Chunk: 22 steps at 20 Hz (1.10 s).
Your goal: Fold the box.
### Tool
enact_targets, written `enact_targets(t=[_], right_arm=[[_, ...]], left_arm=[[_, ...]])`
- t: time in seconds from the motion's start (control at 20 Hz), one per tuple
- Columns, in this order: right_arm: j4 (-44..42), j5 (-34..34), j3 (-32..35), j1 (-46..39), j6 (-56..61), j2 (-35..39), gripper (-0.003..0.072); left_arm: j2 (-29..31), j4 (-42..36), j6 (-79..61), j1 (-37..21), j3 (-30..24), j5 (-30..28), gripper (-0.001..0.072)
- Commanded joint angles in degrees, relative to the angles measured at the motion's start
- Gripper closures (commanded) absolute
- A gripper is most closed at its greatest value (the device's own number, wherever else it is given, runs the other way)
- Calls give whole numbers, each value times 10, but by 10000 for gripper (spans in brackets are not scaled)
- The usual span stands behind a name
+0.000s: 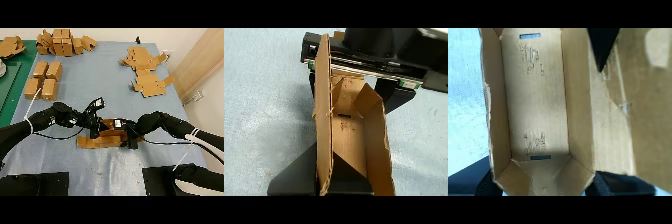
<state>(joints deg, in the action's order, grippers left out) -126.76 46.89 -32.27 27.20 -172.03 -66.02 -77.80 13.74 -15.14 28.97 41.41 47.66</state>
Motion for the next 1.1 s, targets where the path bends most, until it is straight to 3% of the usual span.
enact_targets(t=[0.0, 0.05, 1.05], right_arm=[[-1, 1, 0, 1, 0, -1, 83], [0, 2, 0, 1, 0, -1, 121], [1, 5, 0, 1, 0, 0, 121]], left_arm=[[0, 0, 0, 0, 1, -1, 697], [0, 0, 0, 0, 1, -1, 696], [0, 0, 0, 0, 1, -1, 697]])
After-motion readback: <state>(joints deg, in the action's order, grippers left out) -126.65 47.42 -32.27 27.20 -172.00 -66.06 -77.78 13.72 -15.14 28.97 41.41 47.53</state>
